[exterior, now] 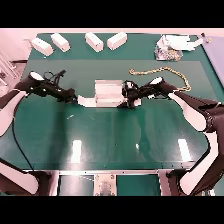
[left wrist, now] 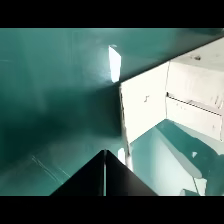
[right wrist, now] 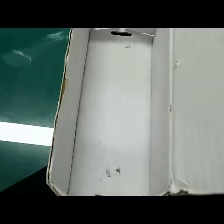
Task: Fold the box and place the chain.
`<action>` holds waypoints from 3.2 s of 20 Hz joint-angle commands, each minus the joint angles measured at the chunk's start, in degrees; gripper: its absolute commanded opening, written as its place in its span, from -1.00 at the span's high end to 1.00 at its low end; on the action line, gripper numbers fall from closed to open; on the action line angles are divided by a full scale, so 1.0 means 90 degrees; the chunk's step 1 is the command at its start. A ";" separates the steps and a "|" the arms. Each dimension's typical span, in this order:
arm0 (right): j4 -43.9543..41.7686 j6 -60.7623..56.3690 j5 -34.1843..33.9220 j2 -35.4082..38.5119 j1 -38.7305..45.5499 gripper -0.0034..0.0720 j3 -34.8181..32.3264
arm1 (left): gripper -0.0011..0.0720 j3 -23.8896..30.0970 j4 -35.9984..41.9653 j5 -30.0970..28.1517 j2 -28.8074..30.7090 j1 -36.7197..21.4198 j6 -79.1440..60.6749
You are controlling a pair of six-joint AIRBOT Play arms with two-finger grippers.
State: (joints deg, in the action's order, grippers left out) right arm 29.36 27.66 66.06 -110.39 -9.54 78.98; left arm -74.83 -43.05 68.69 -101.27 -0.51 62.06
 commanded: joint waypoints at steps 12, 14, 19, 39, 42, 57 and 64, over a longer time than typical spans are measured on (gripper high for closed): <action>0.0000 0.0000 0.0002 0.0002 0.0000 -0.65 0.0000 | 0.92 -0.0248 0.1297 -0.0032 0.0209 0.0583 -0.0777; -0.0002 0.0000 0.0002 0.0002 0.0000 -0.65 0.0000 | 0.92 -0.0243 0.1231 -0.0083 0.0175 0.0583 -0.0780; 0.0000 0.0000 0.0002 0.0002 0.0000 -0.65 0.0000 | 0.91 -0.0228 0.0942 -0.0272 0.0049 0.0675 -0.0913; 0.0000 0.0000 0.0005 0.0002 0.0000 -0.65 0.0000 | 0.92 -0.0143 -0.0464 -0.0345 0.0051 0.0250 -0.0833; 0.0000 0.0000 0.0002 0.0002 0.0000 -0.65 0.0000 | 0.92 -0.0143 -0.0442 -0.0488 -0.0131 0.0539 -0.0775; 0.0000 0.0000 0.0002 0.0002 0.0000 -0.65 0.0000 | 0.42 -0.0391 0.0843 -0.0148 -0.0209 0.0792 -0.1110; 0.0000 0.0000 0.0002 0.0002 0.0000 -0.65 0.0000 | 0.42 -0.0423 0.1013 0.0070 -0.0209 0.0792 -0.1120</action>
State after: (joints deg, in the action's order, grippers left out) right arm 29.36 27.66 66.08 -110.39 -9.54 78.98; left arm -78.50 -34.87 68.31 -103.13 6.57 52.05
